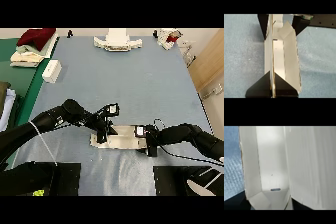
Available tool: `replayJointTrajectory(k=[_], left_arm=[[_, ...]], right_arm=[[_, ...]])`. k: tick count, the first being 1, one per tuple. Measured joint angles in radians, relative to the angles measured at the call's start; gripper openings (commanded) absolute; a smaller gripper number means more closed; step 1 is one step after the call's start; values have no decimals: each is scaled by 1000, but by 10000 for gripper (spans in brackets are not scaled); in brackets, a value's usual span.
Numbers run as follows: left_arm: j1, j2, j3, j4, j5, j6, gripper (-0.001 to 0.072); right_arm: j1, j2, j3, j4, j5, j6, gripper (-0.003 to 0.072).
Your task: Fold the box.
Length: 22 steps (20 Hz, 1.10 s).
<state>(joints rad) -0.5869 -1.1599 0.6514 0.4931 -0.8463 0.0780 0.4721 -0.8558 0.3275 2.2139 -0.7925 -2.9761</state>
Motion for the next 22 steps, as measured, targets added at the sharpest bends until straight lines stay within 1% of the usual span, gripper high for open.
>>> replayJointTrajectory(k=[4, 5, 10, 11, 12, 22], left_arm=[[0, 0, 0, 0, 0, 0, 15], [0, 0, 0, 0, 0, 0, 15], [0, 0, 0, 0, 0, 0, 15], [0, 0, 0, 0, 0, 0, 15], [0, 0, 0, 0, 0, 0, 15], [0, 0, 0, 0, 0, 0, 15]], right_arm=[[0, 5, 0, 7, 4, 1, 688], [0, 4, 0, 8, 6, 1, 644], [0, -17, -2, 9, 17, 1, 638], [0, -19, -2, 9, 19, 1, 557], [0, -20, -4, 9, 23, 1, 503], [0, -23, -7, 9, 19, 1, 509]])
